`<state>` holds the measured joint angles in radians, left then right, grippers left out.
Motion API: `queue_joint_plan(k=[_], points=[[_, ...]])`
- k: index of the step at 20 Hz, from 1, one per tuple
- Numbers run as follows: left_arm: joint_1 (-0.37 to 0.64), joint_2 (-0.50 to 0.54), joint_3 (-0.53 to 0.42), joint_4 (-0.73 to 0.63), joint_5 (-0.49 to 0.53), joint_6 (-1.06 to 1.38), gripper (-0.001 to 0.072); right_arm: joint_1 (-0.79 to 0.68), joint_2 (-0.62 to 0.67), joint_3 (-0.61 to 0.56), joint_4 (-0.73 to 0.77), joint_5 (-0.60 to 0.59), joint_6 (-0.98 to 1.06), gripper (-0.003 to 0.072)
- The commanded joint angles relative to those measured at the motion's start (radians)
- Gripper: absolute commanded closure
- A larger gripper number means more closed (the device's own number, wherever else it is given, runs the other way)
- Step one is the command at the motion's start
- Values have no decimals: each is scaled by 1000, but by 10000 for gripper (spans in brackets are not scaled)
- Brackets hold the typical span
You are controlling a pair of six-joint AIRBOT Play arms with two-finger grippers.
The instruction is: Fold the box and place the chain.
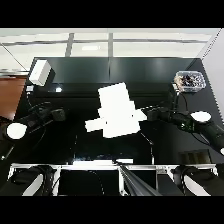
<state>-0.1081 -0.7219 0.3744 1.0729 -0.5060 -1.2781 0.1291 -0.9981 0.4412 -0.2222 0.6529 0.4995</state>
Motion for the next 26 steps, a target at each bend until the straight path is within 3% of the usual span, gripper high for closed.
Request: queue_joint_plan(k=[1,4,7,9,15,18,20,22,24,25,26], points=[[-85,-60,2,-137,0,22,3,63,1,-2,6,-64,-18,665],[-153,-177,44,-332,-48,100,4,89,1,-2,6,-63,-17,665],[-128,-341,156,-619,-251,397,4,91,1,-2,6,-58,-14,665],[-102,-466,244,-713,-369,470,3,91,1,-2,6,-55,-14,665],[-101,-753,422,-711,-504,489,3,92,1,-2,9,-47,-10,665],[-108,-862,499,-716,-724,671,3,91,1,-2,9,-44,-10,665],[-117,-901,539,-669,-797,735,24,91,1,-2,8,-43,-10,665],[-127,-917,579,-572,-796,755,189,91,1,-2,8,-43,-10,665],[-129,-931,605,-517,-802,758,307,91,1,-2,8,-42,-10,665],[-131,-935,612,-506,-800,769,411,91,1,-2,6,-40,-10,664],[-134,-938,616,-505,-800,790,595,91,1,-2,1,-40,-10,664]])
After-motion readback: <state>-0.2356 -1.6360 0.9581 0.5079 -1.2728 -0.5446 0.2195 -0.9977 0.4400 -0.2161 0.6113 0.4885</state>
